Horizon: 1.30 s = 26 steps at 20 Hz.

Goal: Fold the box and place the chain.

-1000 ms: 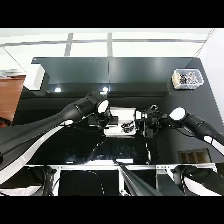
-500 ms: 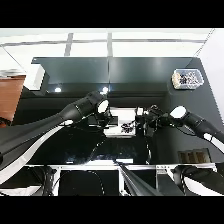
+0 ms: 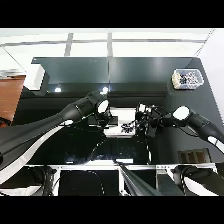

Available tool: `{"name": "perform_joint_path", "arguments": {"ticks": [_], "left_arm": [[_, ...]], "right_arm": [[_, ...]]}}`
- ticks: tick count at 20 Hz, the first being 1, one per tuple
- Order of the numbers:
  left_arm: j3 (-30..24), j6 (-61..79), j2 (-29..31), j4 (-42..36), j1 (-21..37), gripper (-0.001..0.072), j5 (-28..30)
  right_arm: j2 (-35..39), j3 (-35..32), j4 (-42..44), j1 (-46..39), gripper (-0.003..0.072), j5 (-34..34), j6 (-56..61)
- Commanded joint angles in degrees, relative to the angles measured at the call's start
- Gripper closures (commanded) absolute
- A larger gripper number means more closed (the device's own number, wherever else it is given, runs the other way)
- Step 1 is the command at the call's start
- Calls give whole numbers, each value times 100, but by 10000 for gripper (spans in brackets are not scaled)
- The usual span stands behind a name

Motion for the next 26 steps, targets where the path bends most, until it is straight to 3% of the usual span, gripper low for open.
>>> {"name": "perform_joint_path", "arguments": {"ticks": [1, 6, 9, 12, 17, 21, 26], "left_arm": [[7, 0, -2, 2, 4, 678, 2], [7, 2, -2, 2, 4, 678, 2], [7, 2, -2, 2, 4, 678, 2], [7, 0, -2, 2, 4, 678, 2], [7, 2, -2, 2, 4, 678, 2], [7, 2, -2, 2, 4, 678, 2], [7, 2, -2, 2, 4, 677, 4]], "right_arm": [[710, 7, -321, -76, 669, 144, 1193], [2004, 490, -310, -476, 669, 957, 2358], [2168, 1193, -55, -568, 669, 1598, 3373], [2168, 2046, 741, -568, 668, 2017, 3567], [2166, 3254, 1843, -568, 668, 2004, 3781], [2159, 3530, 2918, -568, 669, 1777, 3803], [2146, 3812, 3447, -568, 669, 1379, 3799]]}}
